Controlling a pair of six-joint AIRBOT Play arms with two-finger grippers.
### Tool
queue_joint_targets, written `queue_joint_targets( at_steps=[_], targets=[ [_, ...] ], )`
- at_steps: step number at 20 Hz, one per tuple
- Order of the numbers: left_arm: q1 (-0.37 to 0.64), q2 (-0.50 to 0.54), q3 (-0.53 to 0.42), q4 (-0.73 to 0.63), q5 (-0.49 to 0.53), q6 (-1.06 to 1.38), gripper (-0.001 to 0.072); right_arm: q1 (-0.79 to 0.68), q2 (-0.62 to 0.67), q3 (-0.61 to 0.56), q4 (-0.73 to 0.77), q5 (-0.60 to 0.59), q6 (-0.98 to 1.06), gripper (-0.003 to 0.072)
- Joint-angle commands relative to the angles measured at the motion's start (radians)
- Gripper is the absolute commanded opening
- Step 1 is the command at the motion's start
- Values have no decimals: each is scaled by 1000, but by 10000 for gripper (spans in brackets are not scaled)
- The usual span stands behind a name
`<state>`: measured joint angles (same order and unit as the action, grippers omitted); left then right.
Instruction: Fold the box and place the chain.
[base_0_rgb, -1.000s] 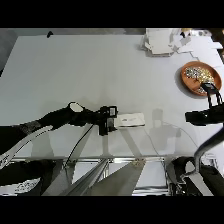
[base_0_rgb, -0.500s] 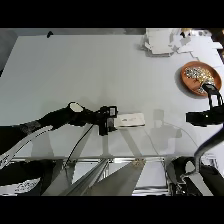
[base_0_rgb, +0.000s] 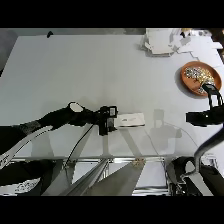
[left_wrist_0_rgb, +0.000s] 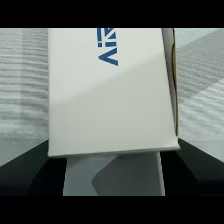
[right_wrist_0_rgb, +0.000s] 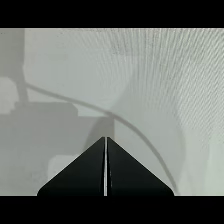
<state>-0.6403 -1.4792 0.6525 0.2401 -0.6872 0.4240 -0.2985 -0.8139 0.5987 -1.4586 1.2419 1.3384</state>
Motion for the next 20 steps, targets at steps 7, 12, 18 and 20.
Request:
queue_joint_targets(
  at_steps=[7, 12, 18, 20],
  targets=[
    [151, 338, 0, 30, 72, -193, 1, -1, -1, 0, 0, 0, 0, 19],
    [401, 569, 0, 244, 115, -541, 1, -1, -1, 0, 0, 0, 0, 19],
    [781, 629, -1, 676, 110, -1189, 1, -1, -1, 0, 0, 0, 0, 19],
    [873, 602, -1, 777, 74, -1270, 1, -1, -1, 0, 0, 0, 0, 19]
  ],
)
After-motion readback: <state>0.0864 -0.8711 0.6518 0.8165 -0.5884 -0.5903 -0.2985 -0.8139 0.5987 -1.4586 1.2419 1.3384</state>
